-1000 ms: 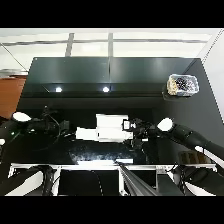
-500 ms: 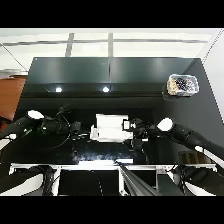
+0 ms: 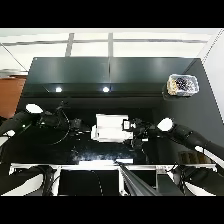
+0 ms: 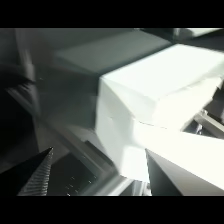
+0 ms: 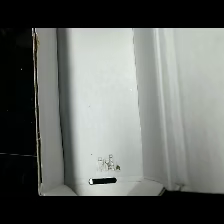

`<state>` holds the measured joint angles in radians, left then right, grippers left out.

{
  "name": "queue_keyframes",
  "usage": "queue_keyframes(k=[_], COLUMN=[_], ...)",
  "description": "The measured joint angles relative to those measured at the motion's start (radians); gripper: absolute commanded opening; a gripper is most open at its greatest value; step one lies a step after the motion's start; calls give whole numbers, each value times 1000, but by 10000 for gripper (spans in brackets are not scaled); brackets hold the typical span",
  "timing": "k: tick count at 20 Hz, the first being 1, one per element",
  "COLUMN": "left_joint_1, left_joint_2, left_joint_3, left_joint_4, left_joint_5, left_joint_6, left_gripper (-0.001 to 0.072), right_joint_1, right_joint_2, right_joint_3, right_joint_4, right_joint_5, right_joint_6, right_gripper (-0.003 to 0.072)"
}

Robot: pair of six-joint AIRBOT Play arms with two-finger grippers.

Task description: Fold the box and place the chain.

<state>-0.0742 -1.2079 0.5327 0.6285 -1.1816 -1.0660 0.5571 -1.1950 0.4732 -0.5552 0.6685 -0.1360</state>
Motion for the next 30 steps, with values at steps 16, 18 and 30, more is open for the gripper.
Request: queue_keyframes(k=[16,18,30], left_joint_1=[-304,-334,-492], left_joint_2=[82,82,82], left_joint_3=[10,10,56], left_joint_4=[-5,8,233], left_joint_5=[225,259,384], left_joint_6=[-167,-192,-469], left_gripper=[558,558,558], right_joint_1=[0,0,0], right_joint_2=[0,0,0], right_joint_3=[0,0,0], right_joint_4=[0,0,0], right_joint_5=[0,0,-1], right_joint_6=[0,0,1], right_gripper=[532,532,532])
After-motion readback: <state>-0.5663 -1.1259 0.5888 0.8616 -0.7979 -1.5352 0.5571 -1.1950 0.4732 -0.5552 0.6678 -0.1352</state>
